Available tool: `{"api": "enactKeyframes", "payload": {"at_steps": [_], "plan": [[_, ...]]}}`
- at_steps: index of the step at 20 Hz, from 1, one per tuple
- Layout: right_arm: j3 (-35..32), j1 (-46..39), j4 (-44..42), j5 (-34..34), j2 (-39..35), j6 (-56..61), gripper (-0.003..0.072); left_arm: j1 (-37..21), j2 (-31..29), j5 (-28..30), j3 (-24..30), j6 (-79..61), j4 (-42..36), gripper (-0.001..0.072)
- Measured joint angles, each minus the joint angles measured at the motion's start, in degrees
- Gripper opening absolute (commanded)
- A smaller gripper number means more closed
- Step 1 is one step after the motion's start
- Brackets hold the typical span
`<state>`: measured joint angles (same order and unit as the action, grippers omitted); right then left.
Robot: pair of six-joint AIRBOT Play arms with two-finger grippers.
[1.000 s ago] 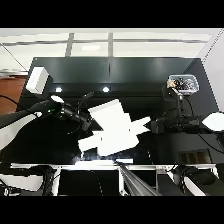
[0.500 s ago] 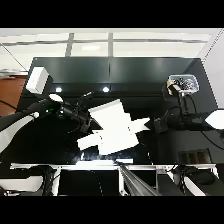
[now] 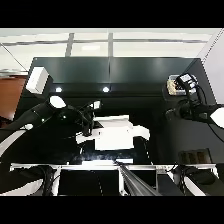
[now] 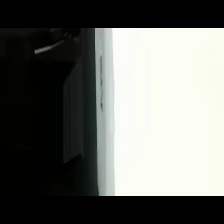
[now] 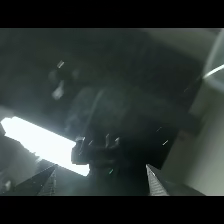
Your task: Fold the box and place the chain.
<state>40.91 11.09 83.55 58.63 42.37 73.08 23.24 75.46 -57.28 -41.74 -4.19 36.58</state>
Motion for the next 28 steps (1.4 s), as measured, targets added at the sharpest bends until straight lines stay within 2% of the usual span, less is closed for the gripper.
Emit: {"api": "enactKeyframes", "payload": {"at_steps": [3,9,13,15,17,22,23,24,28], "plan": [[0.11,0.00,1.03,-3.17,0.02,0.00,0.0617,1.01,0.20,1.42,0.44,-0.22,0.24,0.0026],[0.11,0.00,1.75,-5.29,0.07,0.00,0.0616,2.82,0.24,3.19,0.66,-2.49,0.92,0.0025],[-2.01,0.02,1.55,-6.91,0.07,-0.90,0.0616,3.63,0.24,6.67,0.66,-3.02,1.79,0.0028],[-4.11,0.09,-0.57,-8.02,0.07,-4.90,0.0616,3.76,0.33,7.04,0.66,-3.21,1.95,0.0028],[-6.25,0.09,-4.79,-9.68,0.09,-11.26,0.0534,3.85,0.57,7.08,0.68,-3.41,2.01,0.0028],[-9.16,0.13,-15.61,-12.17,0.55,-23.41,0.0535,3.85,2.25,7.15,0.68,-3.39,1.79,0.0027],[-9.66,0.13,-16.68,-12.26,0.72,-24.59,0.0583,3.85,2.58,7.15,0.68,-3.39,1.36,0.0027],[-10.19,0.13,-17.57,-12.28,0.94,-25.53,0.0662,3.91,2.91,7.15,0.68,-3.37,0.92,0.0026],[-12.76,1.42,-22.03,-10.54,1.53,-32.54,0.0666,4.33,3.54,7.17,0.68,-3.15,-0.44,0.0027]]}}
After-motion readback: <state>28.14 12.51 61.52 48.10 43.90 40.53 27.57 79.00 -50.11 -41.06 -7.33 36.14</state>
